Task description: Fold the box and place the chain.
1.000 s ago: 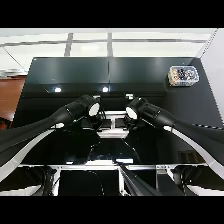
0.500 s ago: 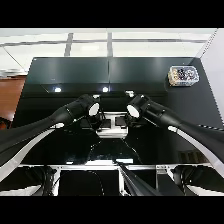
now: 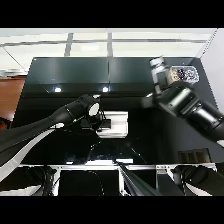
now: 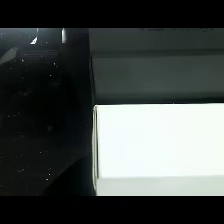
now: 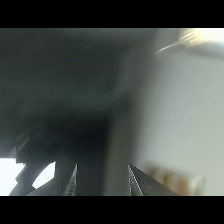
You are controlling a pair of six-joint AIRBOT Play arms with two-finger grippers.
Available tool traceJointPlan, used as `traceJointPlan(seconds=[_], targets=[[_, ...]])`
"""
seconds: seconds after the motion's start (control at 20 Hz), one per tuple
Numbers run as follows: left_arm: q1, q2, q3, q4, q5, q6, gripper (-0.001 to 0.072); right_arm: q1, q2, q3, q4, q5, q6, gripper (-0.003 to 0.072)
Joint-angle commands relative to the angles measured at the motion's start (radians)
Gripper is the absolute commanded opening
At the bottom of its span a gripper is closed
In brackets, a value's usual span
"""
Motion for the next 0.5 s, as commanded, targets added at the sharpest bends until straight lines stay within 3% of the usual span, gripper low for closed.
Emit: traceJointPlan(seconds=[0.0,0.05,0.1,0.2,0.25,0.35,0.45], targets=[[0.001,0.0,0.0,0.001,0.0,-0.001,0.0031,-0.237,0.02,-0.08,-0.18,-0.264,0.078,0.0388],[0.001,0.0,0.0,0.001,0.001,-0.001,0.0031,-0.34,0.002,-0.108,-0.114,-0.376,0.1,0.0605],[0.001,0.0,0.0,0.003,0.001,-0.001,0.0031,-0.438,-0.038,-0.117,0.001,-0.465,0.079,0.0701],[0.001,0.0,0.0,0.004,-0.001,0.0,0.0031,-0.584,-0.146,-0.076,0.241,-0.566,-0.029,0.0699],[0.001,0.0,0.0,0.003,0.0,-0.001,0.0031,-0.641,-0.221,-0.003,0.33,-0.561,-0.039,0.0698],[0.001,0.0,0.0,0.004,0.0,0.0,0.0031,-0.713,-0.39,0.219,0.453,-0.452,-0.039,0.0698],[0.001,0.0,0.0,0.004,-0.002,0.0,0.0031,-0.752,-0.579,0.489,0.51,-0.259,-0.022,0.0697]])
